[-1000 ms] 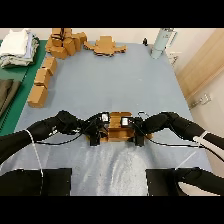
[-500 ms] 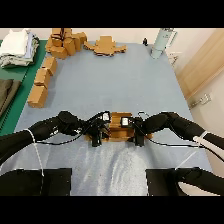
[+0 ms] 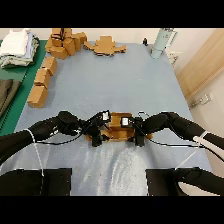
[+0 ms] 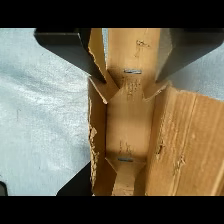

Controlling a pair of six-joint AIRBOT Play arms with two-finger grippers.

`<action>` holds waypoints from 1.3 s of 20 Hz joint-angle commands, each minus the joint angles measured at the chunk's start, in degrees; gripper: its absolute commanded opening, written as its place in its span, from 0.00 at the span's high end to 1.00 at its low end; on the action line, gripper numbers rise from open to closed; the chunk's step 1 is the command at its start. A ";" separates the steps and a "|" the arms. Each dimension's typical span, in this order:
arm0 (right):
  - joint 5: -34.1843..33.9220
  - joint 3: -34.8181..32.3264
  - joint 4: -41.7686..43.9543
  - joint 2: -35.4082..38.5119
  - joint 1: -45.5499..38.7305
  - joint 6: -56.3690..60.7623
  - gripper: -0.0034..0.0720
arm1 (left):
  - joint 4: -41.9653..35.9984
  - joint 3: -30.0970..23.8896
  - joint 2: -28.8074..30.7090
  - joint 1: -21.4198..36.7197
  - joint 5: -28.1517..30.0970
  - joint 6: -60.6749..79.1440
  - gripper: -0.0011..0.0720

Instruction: Fold the box.

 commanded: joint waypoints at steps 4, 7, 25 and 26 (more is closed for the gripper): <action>0.02 -0.04 0.02 0.00 -0.02 0.00 0.28 | -0.07 0.04 -0.02 -0.04 -0.15 0.00 0.76; 0.02 -0.04 0.02 0.00 -0.02 0.00 0.28 | -0.55 0.02 -0.02 -0.04 -0.63 0.00 0.75; 0.02 -0.04 0.02 0.00 -0.02 0.00 0.28 | 24.52 0.04 7.43 0.09 0.26 -28.26 0.97; 0.02 -0.04 0.02 0.00 -0.02 0.00 0.28 | 29.14 0.04 9.81 0.09 0.26 -35.04 0.97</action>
